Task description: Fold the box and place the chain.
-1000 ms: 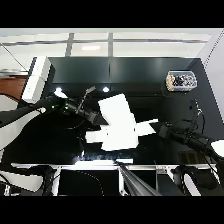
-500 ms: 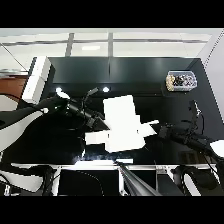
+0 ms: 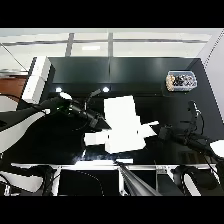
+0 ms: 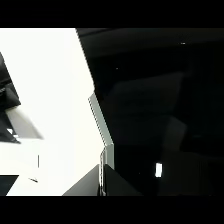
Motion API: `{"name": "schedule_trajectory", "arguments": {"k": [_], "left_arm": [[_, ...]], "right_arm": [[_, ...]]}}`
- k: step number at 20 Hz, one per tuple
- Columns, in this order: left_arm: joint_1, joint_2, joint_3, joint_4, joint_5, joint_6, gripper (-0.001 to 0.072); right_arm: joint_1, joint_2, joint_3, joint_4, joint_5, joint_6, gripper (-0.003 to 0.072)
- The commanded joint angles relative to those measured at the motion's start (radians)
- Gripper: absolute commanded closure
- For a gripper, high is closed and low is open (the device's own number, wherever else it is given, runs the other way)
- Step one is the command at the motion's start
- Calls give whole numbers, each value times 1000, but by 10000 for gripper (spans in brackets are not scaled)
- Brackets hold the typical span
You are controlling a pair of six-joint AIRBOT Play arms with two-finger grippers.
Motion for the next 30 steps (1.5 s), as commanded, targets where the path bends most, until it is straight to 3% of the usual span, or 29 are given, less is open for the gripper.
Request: {"name": "schedule_trajectory", "arguments": {"k": [1, 4, 5, 6, 7, 9, 11, 14, 16, 18, 21, 25, 30], "left_arm": [[-1, 0, 1, 47, 63, -35, 573], [1, 0, 1, 49, 58, -35, 573], [5, 0, 1, 48, 54, -35, 592], [12, 0, 3, 49, 42, -26, 666], [20, 0, 9, 52, 18, -2, 680], [26, 8, 34, 138, 9, 18, 683], [10, 48, 48, 237, 69, 18, 685], [-31, 176, 37, 244, 164, 68, 685], [-64, 272, -9, 230, 304, 142, 684], [-79, 312, -81, 134, 412, 294, 681], [-105, 293, -138, 221, 418, 468, 682], [-113, 286, -149, 257, 423, 454, 681], [-113, 283, -149, 338, 423, 455, 680]], "right_arm": [[0, 1, -1, 1, 38, 2, 643], [0, 1, -1, -2, 43, 8, 640], [-1, 1, 0, -14, 40, 12, 442], [-8, 1, 4, -46, 41, 39, 77], [-22, 1, 22, -100, 51, 54, -12], [-69, 1, 110, -231, 50, 91, -12], [-117, 1, 246, -272, 14, 86, -12], [-138, 1, 409, -335, -75, -36, -12], [-138, 1, 441, -358, -106, -58, -12], [-132, -8, 429, -376, -43, -129, -12], [-84, -44, 372, -402, 82, -318, -12], [61, -93, 221, -314, -34, -418, -12], [256, -103, 80, -353, -259, -438, -12]]}}
